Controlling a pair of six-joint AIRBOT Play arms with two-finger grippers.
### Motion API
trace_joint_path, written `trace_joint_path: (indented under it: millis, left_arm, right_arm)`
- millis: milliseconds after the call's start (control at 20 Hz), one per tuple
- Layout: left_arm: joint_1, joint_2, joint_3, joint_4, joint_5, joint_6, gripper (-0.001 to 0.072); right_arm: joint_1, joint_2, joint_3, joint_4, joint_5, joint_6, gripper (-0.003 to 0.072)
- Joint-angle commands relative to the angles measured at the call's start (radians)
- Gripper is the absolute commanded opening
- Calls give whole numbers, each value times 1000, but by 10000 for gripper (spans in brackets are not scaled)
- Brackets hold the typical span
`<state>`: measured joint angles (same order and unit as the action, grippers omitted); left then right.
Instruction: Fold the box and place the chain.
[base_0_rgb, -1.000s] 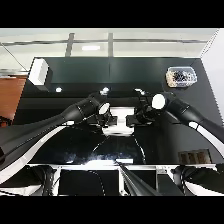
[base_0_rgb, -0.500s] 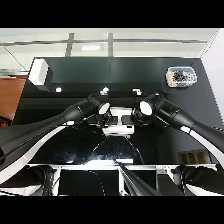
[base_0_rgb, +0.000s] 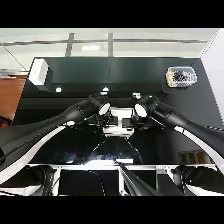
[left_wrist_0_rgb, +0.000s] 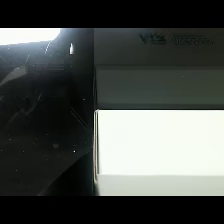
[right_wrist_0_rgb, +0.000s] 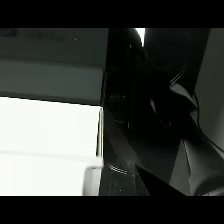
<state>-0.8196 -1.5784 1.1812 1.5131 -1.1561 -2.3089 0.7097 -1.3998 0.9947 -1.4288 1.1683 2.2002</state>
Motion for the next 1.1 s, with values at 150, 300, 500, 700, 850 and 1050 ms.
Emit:
trace_joint_path:
  millis: [150,300,500,700,850,1050]
  left_arm:
    - [1,0,0,0,-2,1,26]
    - [1,0,0,0,-2,1,26]
    - [1,0,0,0,-2,1,26]
    - [1,0,0,0,-2,1,26]
    - [1,0,0,0,-2,1,26]
    - [1,0,0,0,-5,1,26]
  right_arm:
    - [3,-14,7,23,-66,6,418]
    - [2,-31,17,21,-54,6,416]
    - [2,-36,19,27,-66,6,244]
    - [2,-41,21,21,-48,6,244]
    - [2,-43,21,21,-43,6,99]
    - [2,-43,21,21,-47,6,9]
